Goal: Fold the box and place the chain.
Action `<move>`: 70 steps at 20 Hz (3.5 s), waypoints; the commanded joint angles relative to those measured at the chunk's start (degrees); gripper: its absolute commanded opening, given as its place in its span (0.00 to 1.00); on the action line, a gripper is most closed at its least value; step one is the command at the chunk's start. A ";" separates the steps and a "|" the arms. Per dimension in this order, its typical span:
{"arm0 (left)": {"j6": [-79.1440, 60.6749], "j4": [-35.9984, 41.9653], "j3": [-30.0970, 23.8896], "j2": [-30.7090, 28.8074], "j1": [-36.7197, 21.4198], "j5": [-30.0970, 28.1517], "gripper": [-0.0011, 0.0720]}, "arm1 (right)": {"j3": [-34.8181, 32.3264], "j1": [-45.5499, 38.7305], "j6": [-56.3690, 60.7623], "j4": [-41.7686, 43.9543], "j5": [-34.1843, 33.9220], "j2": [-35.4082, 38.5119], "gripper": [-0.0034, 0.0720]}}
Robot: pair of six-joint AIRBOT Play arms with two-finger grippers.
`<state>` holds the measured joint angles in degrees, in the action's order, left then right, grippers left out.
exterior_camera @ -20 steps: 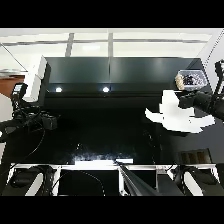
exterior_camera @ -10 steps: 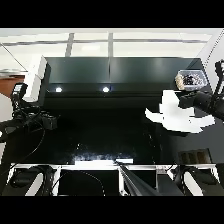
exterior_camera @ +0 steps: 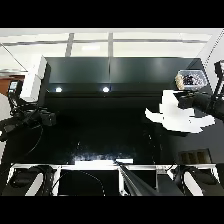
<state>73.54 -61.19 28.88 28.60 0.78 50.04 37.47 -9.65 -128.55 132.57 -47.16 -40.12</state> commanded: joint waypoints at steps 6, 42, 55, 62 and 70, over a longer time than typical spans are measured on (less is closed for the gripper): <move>1.66 7.28 0.04 0.50 0.76 0.66 0.98 | 0.00 0.11 8.00 -2.82 -8.17 0.07 0.98; 1.68 7.54 0.04 0.68 3.45 -1.86 0.97 | 26.73 -37.62 1.11 -12.20 -40.28 -47.76 0.08; 1.68 9.44 0.04 0.68 3.45 -1.40 0.97 | 10.75 -13.60 -0.48 6.10 -28.37 -26.29 0.08; 1.68 10.54 0.02 2.45 3.45 -1.55 0.97 | -12.07 4.09 1.53 6.67 -8.11 -3.65 0.08; -29.07 38.71 1.70 31.85 2.80 9.53 0.97 | -14.99 15.08 2.91 6.56 -4.13 -1.55 0.08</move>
<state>58.83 -34.17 29.50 49.89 3.86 53.58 23.38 2.17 -126.45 139.11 -54.33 -42.44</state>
